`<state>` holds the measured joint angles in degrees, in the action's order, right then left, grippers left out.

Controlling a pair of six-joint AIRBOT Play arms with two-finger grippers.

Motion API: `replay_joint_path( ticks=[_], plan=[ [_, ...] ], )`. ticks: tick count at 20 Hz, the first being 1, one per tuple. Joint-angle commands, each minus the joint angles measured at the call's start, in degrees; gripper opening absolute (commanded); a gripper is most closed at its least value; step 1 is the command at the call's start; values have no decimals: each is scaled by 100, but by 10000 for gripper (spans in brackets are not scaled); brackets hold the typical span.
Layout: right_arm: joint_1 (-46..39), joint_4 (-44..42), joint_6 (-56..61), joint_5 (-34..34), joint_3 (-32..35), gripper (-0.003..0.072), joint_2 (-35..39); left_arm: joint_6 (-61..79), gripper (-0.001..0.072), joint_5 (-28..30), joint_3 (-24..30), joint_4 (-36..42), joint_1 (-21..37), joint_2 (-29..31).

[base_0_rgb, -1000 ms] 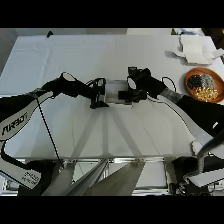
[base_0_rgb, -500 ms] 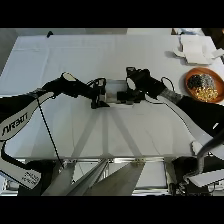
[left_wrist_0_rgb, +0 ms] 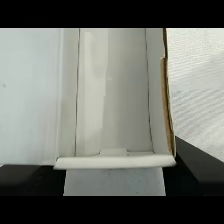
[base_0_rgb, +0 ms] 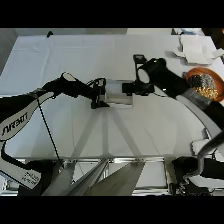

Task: Fold the box and place the chain.

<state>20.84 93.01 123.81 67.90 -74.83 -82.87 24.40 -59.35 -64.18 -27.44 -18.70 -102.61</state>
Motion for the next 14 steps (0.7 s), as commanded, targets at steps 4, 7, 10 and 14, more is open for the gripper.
replay_joint_path(
  ticks=[4, 7, 10, 14],
  plan=[
    [-1510, 588, -1010, 544, 0, 463, 1325, 0, 228, -2, 0, -4, 4, 2],
    [-2546, 1172, -1580, 531, 0, 463, 1469, 0, 228, -2, 0, -7, 4, 0],
    [-3661, 1134, -2350, 302, 2, 463, 1272, 0, 228, -4, 0, -4, 4, 2],
    [-4872, 1054, -2612, 260, 2, 465, 723, 0, 228, -2, 0, -4, 4, 2]
  ],
)
